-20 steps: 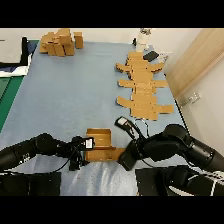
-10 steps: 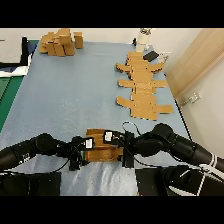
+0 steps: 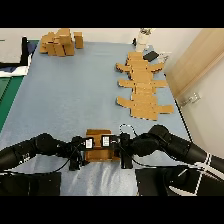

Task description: Fold the box.

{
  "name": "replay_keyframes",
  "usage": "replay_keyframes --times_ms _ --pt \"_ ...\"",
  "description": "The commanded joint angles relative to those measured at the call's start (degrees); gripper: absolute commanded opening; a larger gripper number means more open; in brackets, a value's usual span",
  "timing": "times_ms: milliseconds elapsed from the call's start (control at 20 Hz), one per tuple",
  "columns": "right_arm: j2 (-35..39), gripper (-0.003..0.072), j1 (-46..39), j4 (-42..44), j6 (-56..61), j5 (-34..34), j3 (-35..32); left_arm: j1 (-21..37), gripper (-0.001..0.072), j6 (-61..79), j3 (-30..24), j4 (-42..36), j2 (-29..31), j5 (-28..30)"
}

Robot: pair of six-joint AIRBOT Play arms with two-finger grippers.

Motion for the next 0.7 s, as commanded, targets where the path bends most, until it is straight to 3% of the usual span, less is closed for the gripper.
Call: replay_keyframes --times_ms 0,150,450,550,650 --pt "0.0 0.0087 0.1 4.8 -4.2 4.9 -2.5 0.0 0.0587 0.0 0.0 0.0 0.0 0.0" --pt "0.0 0.0087 0.1 5.8 -6.7 7.9 -3.4 0.0 0.0587 0.0 0.0 0.0 0.0 0.0" --pt "6.0 0.0112 0.0 -0.1 2.1 -2.5 -3.6 0.0 0.0587 0.0 0.0 0.0 0.0 0.0" --pt "7.8 0.0347 -0.1 -1.8 3.1 -3.1 -4.7 0.0 0.0587 0.0 0.0 0.0 0.0 0.0" --pt "7.8 0.0354 -0.1 -3.0 3.0 -0.7 -5.6 0.0 0.0587 0.0 0.0 0.0 0.0 0.0"
